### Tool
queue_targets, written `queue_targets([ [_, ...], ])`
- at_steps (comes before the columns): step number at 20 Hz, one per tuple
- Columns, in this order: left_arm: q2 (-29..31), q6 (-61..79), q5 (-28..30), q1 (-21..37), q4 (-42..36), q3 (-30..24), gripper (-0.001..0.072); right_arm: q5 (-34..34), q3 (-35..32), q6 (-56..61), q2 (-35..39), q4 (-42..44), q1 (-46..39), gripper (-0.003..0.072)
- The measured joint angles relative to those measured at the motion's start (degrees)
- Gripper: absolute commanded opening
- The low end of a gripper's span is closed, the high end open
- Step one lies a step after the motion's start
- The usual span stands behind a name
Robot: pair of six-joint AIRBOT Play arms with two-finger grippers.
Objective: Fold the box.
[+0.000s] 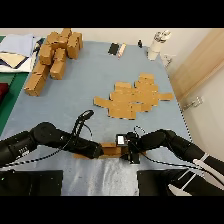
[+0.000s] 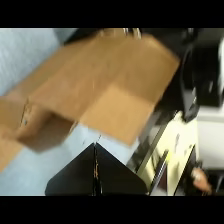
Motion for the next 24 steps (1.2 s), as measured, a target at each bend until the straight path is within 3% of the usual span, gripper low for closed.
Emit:
queue_targets([
  [5, -5.57, -1.62, 12.02, -0.94, -3.58, 3.45, 0.001, -0.04, 0.0, -0.02, 0.02, 0.09, 0.0, 0.0502],
  [10, -14.56, -2.08, 13.25, 0.94, -1.86, 6.1, 0.001, -0.04, 0.0, -0.02, 0.02, 0.07, 0.0, 0.0502],
  [14, -20.28, -1.01, 9.7, 3.54, 1.55, 6.88, 0.001, -0.04, 0.0, -0.04, 0.02, 0.0, 0.0, 0.0502],
  [18, -22.27, 3.89, 4.48, 6.14, 3.08, 7.5, 0.001, -0.02, 0.0, -0.22, 0.02, -0.11, 0.0, 0.0502],
  [24, -14.56, 26.08, -7.61, 11.87, -5.11, 8.17, 0.001, 0.02, 0.0, 0.0, 0.02, -0.09, 0.0, 0.0502],
])
